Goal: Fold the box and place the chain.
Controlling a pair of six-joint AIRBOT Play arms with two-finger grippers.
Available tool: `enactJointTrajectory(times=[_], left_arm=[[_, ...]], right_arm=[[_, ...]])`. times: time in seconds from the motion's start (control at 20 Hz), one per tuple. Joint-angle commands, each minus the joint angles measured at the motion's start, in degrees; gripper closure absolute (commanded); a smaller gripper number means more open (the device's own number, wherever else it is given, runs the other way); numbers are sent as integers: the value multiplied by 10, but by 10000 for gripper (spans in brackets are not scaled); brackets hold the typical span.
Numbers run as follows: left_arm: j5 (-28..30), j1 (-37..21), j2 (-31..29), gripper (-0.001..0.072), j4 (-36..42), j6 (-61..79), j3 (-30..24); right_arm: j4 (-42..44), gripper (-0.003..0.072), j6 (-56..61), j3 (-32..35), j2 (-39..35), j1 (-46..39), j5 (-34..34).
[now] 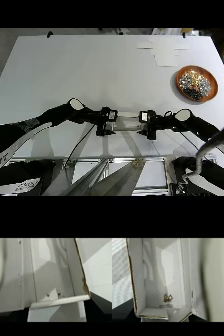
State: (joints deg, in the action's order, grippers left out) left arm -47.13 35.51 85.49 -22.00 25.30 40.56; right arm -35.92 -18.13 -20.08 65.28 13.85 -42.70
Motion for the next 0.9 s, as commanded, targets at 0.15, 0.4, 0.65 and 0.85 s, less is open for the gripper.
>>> enactJointTrajectory(times=[0.15,0.4,0.65,0.85], left_arm=[[2,3,8,485,5,0,0],[2,3,8,487,5,0,0],[0,3,8,487,5,0,0],[0,3,8,487,5,0,0]], right_arm=[[2,256,1,0,0,0,1],[2,256,1,0,0,0,1],[2,256,1,0,0,0,1],[2,256,1,0,0,0,1]])
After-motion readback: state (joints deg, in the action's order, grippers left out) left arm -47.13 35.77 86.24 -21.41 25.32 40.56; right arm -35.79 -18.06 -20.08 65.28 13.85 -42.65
